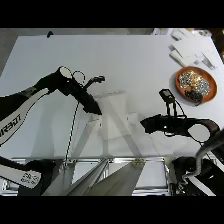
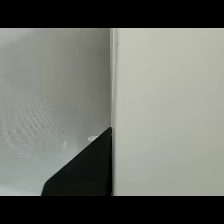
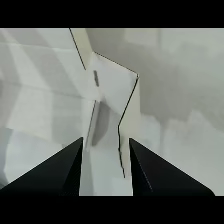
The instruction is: Fold the box and place the chain.
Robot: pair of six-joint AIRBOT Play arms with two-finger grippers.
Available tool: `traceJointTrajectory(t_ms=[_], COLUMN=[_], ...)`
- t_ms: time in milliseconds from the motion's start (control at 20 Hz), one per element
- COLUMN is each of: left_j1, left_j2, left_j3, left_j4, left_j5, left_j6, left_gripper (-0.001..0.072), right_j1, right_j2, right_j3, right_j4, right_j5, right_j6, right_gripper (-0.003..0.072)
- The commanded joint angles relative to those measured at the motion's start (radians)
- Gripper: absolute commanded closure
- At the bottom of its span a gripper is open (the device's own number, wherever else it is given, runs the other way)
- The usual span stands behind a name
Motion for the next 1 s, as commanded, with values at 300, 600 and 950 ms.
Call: traceJointTrajectory(t_ms=[300,600,950], left_j1=[-0.082,-0.083,-0.083], left_j2=[0.389,0.256,0.21], left_j3=[-0.249,-0.307,-0.307], left_j4=[0.086,0.028,0.007], left_j5=[0.272,0.358,0.452], left_j6=[0.315,0.517,0.519], left_gripper=[0.071,0.0704,0.0705], right_j1=[0.001,0.001,0.001], right_j2=[0.194,0.209,0.209], right_j3=[0.18,0.18,0.177], right_j4=[-0.1,-0.1,-0.137], right_j5=[0.015,0.05,0.067], right_j6=[-0.014,-0.011,-0.011], right_gripper=[0.036,0.0361,0.0362])
